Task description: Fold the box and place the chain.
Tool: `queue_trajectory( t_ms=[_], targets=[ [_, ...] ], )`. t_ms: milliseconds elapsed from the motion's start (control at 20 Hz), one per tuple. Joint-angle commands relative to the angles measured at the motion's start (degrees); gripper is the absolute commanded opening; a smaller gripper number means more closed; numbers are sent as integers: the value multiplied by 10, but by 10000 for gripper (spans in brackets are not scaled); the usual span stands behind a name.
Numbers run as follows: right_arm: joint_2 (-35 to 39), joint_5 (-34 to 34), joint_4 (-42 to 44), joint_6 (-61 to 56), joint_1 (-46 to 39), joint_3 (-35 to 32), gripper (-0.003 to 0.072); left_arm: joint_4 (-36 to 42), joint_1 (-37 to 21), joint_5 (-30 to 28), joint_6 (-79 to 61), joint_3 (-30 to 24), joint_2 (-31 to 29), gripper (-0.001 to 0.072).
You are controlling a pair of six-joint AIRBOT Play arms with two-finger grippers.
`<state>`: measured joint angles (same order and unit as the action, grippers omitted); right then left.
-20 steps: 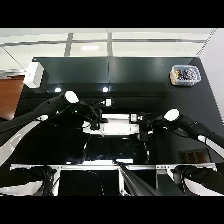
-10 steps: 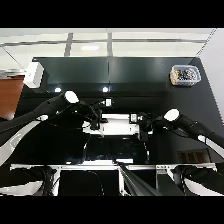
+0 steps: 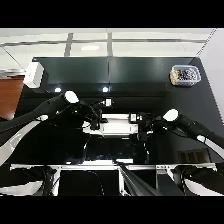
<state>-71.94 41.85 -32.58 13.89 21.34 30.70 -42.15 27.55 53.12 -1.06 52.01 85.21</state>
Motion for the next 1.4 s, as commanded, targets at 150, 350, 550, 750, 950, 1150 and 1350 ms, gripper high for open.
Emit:
queue_trajectory(
  t_ms=[150, 350, 550, 750, 950, 1150, 1350],
  targets=[
    [-2, -14, -15, -17, 9, 0, 679, 0, 0, 0, 0, 0, 0, 29],
    [-2, -11, -14, -16, 8, 0, 679, 0, 0, 0, 0, 0, 0, 29],
    [-2, -12, -15, -16, 8, 0, 608, 0, 0, 0, 0, 0, 0, 29],
    [-2, -12, -15, -16, 8, 0, 489, 9, 0, 23, 0, 1, 0, 31],
    [-2, -12, -15, -16, 8, 0, 488, -12, 0, 51, 71, 23, -7, 663],
    [-2, -14, -15, -16, 9, 0, 489, -197, 0, 113, 314, 82, -30, 701],
    [-2, -14, -15, -16, 9, 0, 489, -436, -4, 261, 493, 121, -54, 113]
  ],
)
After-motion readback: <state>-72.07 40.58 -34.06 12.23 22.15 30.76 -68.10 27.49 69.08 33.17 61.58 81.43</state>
